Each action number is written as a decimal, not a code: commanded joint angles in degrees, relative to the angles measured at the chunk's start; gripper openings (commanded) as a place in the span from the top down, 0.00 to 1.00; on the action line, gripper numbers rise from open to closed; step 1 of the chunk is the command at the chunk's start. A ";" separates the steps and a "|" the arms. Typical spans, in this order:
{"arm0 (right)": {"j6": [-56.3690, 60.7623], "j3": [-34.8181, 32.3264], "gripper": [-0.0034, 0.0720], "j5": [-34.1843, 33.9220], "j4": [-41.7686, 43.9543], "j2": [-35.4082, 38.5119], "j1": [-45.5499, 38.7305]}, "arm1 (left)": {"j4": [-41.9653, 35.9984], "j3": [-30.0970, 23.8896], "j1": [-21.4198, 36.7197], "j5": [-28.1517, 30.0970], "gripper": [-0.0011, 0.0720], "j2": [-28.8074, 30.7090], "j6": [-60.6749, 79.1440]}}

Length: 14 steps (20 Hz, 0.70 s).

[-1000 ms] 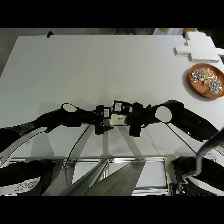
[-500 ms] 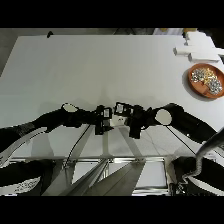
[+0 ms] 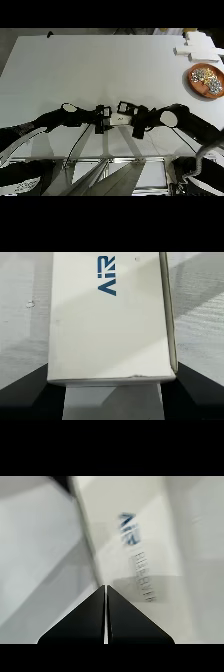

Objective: Fold the box and place the chain.

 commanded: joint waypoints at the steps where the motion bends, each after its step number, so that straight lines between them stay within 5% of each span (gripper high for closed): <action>1: 12.17 0.96 0.93 0.48 -2.05 4.94 -3.89 | 0.33 -0.02 -0.02 -0.37 0.70 0.00 0.20; 8: 30.71 0.87 0.93 25.35 -20.44 8.94 -26.40 | 0.33 -0.02 -0.02 -0.37 0.70 0.00 0.20; 14: 34.21 0.83 0.93 25.86 -22.03 8.94 -45.03 | 0.33 -0.02 -0.02 -0.35 0.70 0.00 0.20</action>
